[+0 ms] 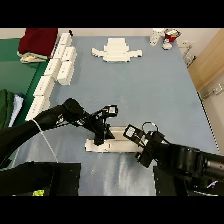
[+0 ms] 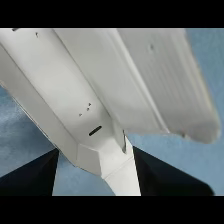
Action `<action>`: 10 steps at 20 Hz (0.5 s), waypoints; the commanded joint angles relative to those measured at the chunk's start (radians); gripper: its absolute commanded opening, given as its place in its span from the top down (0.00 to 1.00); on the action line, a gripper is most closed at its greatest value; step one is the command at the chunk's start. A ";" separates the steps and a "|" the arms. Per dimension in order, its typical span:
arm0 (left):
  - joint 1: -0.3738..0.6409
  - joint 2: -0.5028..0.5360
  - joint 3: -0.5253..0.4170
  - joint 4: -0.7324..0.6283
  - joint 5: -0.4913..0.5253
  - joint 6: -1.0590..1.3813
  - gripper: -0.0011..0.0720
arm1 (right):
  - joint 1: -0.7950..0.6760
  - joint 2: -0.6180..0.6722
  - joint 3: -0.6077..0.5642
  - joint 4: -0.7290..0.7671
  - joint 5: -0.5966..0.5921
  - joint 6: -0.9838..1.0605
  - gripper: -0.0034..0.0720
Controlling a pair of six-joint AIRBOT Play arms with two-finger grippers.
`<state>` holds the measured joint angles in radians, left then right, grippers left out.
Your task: Fold the box.
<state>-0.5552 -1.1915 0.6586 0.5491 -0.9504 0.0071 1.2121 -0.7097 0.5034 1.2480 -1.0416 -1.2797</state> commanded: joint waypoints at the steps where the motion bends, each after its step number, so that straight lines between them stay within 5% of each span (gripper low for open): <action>1: 0.000 0.000 0.000 0.000 0.000 0.000 0.97 | -0.175 0.034 -0.006 0.160 0.076 -0.336 0.00; 6: 0.000 0.000 0.000 0.000 0.000 0.000 0.97 | -0.498 0.029 -0.052 0.645 0.149 -1.012 0.00; 10: 0.000 0.000 0.000 0.000 0.000 0.000 0.97 | -0.703 0.013 -0.109 0.893 0.129 -1.415 0.00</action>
<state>-0.5552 -1.1915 0.6586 0.5488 -0.9504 0.0071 0.6514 -0.6868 0.4278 1.8957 -0.9131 -2.3238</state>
